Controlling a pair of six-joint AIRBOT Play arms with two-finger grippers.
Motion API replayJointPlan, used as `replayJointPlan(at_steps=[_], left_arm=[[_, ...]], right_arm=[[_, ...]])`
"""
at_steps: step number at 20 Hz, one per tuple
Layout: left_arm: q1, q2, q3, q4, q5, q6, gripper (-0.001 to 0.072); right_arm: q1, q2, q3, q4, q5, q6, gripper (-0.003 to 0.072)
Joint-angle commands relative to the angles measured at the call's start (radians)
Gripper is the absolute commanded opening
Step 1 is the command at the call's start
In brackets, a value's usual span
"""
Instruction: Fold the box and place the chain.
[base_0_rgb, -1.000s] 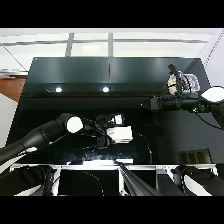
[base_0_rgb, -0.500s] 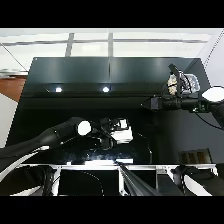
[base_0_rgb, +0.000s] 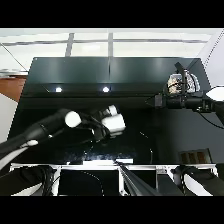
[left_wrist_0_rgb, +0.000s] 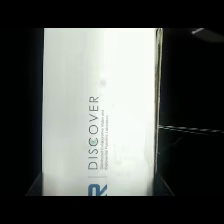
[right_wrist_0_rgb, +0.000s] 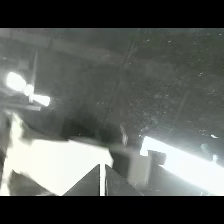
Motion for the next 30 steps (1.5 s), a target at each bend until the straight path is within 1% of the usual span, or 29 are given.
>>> replayJointPlan(at_steps=[1,3,5,7,9,11,12,14,15,16,19,23,25,27,28,29,30], left_arm=[[0.258,0.053,0.028,0.129,-0.013,-0.156,0.0346],[0.446,0.016,0.111,0.211,-0.003,-0.269,0.0346],[0.639,-0.090,0.260,0.221,-0.031,-0.339,0.0346],[0.773,-0.229,0.432,0.222,-0.103,-0.410,0.0346],[0.851,-0.368,0.598,0.222,-0.169,-0.497,0.0346],[0.875,-0.478,0.721,0.222,-0.179,-0.525,0.0347],[0.874,-0.518,0.760,0.223,-0.165,-0.525,0.0347],[0.875,-0.594,0.830,0.296,-0.146,-0.564,0.0348],[0.880,-0.629,0.866,0.349,-0.149,-0.621,0.0351],[0.888,-0.658,0.894,0.371,-0.147,-0.666,0.0351],[0.913,-0.714,0.973,0.369,-0.146,-0.671,0.0351],[0.939,-0.746,1.052,0.370,-0.094,-0.665,0.0351],[0.944,-0.761,1.078,0.370,-0.106,-0.640,0.0351],[0.943,-0.783,1.090,0.370,-0.154,-0.605,0.0350],[0.943,-0.793,1.090,0.371,-0.180,-0.599,0.0364],[0.941,-0.798,1.090,0.374,-0.194,-0.591,0.0518],[0.938,-0.797,1.092,0.389,-0.195,-0.589,0.0709]], right_arm=[[-0.017,0.001,0.001,0.001,0.000,0.000,0.0044],[-0.015,0.001,0.001,0.002,0.001,0.001,0.0044],[-0.015,0.001,0.001,0.006,-0.002,0.001,0.0044],[-0.015,0.001,0.001,0.009,-0.006,0.001,0.0044],[-0.015,0.001,0.001,0.009,-0.009,0.002,0.0044],[-0.015,0.001,0.001,0.009,-0.015,0.014,0.0044],[-0.015,0.001,0.001,0.009,-0.017,0.029,0.0044],[-0.015,0.000,0.001,0.009,-0.016,0.036,0.0044],[-0.015,0.001,0.001,0.009,-0.014,0.039,0.0044],[-0.015,0.001,0.001,0.009,-0.014,0.040,0.0044],[-0.015,0.001,0.001,0.009,-0.015,0.046,0.0044],[-0.015,0.001,0.001,0.009,-0.015,0.046,0.0044],[-0.015,0.000,0.001,0.008,-0.016,0.046,0.0044],[-0.015,0.000,0.001,0.008,-0.022,0.045,0.0044],[-0.015,0.000,0.001,0.008,-0.022,0.046,0.0044],[-0.015,0.001,0.001,0.008,-0.020,0.046,0.0044],[-0.015,0.000,0.001,0.008,-0.017,0.045,0.0044]])
